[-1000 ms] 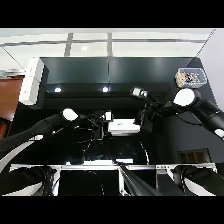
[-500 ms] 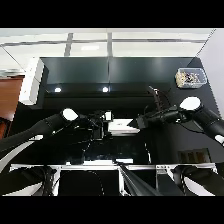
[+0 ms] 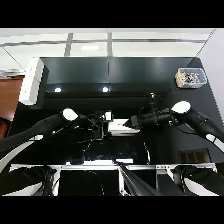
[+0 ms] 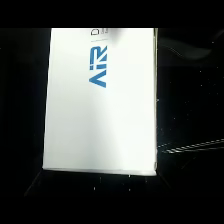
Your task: Fold the box and place the chain.
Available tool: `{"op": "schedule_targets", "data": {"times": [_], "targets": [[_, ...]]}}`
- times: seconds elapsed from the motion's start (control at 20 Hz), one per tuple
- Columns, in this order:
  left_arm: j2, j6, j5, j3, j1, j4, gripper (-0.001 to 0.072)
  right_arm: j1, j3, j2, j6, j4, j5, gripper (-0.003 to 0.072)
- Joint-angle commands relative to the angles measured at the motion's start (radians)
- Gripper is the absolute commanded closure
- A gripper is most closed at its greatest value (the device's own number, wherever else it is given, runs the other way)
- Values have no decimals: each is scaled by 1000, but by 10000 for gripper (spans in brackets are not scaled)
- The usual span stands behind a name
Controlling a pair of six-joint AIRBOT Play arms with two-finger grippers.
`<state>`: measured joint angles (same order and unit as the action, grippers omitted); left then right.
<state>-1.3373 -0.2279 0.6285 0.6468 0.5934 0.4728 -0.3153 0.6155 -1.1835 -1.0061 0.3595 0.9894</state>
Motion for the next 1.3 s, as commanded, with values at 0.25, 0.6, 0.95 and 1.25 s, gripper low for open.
{"op": "schedule_targets", "data": {"times": [0.25, 0.6, 0.95, 1.25], "targets": [[-1, 0, 0, 1, 0, 0, 379, -12, -5, -73, -54, 94, -63, 671], [-1, 0, 0, 1, 0, 0, 378, -8, -5, -73, -22, 105, -65, 671], [11, 1, 0, 1, -1, -2, 377, 211, 127, 81, 24, 204, 312, 671], [116, 157, 32, 3, 0, 47, -4, 541, 131, 335, -63, 458, 382, 671]]}}
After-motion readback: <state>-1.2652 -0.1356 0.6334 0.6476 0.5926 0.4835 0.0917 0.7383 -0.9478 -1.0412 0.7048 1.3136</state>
